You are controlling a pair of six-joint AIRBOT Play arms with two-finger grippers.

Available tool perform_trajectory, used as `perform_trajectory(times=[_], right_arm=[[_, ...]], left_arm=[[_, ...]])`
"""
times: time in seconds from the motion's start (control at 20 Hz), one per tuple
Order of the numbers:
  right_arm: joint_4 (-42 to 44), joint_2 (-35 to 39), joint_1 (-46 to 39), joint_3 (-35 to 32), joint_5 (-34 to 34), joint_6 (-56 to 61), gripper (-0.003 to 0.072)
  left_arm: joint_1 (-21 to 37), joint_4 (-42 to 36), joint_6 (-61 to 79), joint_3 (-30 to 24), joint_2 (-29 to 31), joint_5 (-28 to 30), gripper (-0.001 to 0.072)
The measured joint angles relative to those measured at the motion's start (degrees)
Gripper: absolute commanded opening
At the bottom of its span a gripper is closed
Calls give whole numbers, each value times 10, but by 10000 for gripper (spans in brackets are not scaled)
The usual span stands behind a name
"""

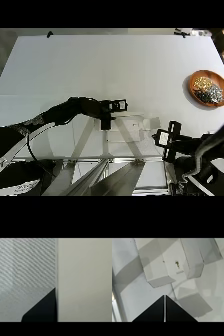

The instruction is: Fold the box and place the chain.

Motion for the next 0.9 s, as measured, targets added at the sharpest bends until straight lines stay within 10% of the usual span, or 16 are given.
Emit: perform_trajectory(times=[0.7, 0.9], right_arm=[[-5, 0, 108, -88, -163, -115, 17], [34, 0, 109, -103, -185, -189, 176]], left_arm=[[0, 0, 0, 0, 0, 0, 14], [0, 0, 0, 0, 0, 0, 14]])
